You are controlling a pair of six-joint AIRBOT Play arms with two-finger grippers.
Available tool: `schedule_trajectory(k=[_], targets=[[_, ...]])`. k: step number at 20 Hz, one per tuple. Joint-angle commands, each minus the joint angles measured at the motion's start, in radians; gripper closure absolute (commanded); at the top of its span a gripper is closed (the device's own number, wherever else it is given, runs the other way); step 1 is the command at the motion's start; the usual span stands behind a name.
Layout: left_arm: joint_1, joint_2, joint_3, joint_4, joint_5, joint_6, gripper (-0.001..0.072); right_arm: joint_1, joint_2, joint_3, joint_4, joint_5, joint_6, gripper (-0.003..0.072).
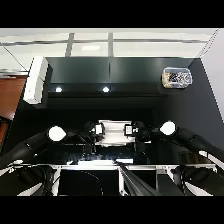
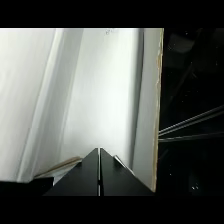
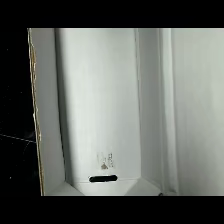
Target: Fold the box and place the chain.
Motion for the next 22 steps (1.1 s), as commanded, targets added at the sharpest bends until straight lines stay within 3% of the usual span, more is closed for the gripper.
schedule_trajectory(k=[1, 3, 7, 8, 10, 12, 16, 22], targets=[[0.1, 0.102, 0.006, 0.203, -0.074, -0.236, 0.0681, 0.001, 0.0, 0.0, 0.0, 0.001, -0.001, 0.0207], [0.225, 0.21, 0.006, 0.332, -0.095, -0.474, 0.0682, 0.001, 0.0, 0.0, -0.001, 0.0, 0.0, 0.0207], [0.509, 0.344, 0.006, 0.355, -0.165, -0.695, 0.0681, 0.001, -0.001, 0.0, 0.0, 0.001, 0.0, 0.0207], [0.57, 0.347, 0.005, 0.354, -0.209, -0.734, 0.0682, 0.001, 0.0, 0.0, 0.0, 0.001, 0.0, 0.0207], [0.666, 0.321, -0.007, 0.357, -0.281, -1.058, 0.0682, 0.001, 0.0, 0.0, 0.0, 0.0, 0.0, 0.0207], [0.743, 0.257, -0.013, 0.324, -0.444, -1.3, 0.068, 0.001, 0.0, 0.0, 0.0, 0.001, 0.007, 0.0207], [0.755, 0.116, -0.017, 0.337, -0.581, -1.286, 0.0682, 0.001, 0.0, 0.0, 0.0, 0.001, 0.007, 0.0207], [0.667, -0.089, -0.046, 0.28, -0.562, -1.242, 0.0682, 0.001, 0.0, 0.0, 0.0, 0.0, 0.007, 0.0207]])
